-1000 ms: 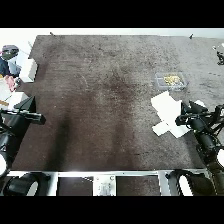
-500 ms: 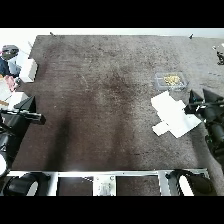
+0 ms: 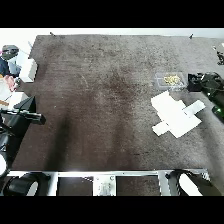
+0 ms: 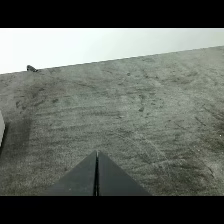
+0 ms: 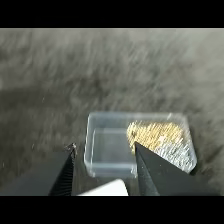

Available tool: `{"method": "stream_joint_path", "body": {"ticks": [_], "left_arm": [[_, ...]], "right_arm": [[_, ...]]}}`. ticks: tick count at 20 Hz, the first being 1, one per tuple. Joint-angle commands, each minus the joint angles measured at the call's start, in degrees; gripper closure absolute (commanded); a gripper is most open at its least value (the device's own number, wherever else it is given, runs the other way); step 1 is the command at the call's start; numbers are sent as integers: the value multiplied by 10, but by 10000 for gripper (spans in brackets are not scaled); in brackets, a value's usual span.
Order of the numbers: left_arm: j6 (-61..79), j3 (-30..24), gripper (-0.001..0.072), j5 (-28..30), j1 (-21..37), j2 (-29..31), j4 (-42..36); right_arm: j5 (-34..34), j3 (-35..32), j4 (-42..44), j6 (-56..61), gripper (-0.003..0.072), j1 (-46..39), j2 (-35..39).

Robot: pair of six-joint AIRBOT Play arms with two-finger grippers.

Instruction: Fold the box and place the chain.

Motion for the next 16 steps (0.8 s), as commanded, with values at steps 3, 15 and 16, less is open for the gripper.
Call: {"method": "stream_joint_path", "body": {"ticks": [3,15,16], "left_arm": [[0,0,699,0,0,0,0],[0,0,699,0,0,0,0],[0,0,699,0,0,0,0]], "right_arm": [[300,190,-268,141,276,-170,-182],[567,613,-526,187,337,-214,-549],[574,629,-526,187,338,-214,-567]]}}
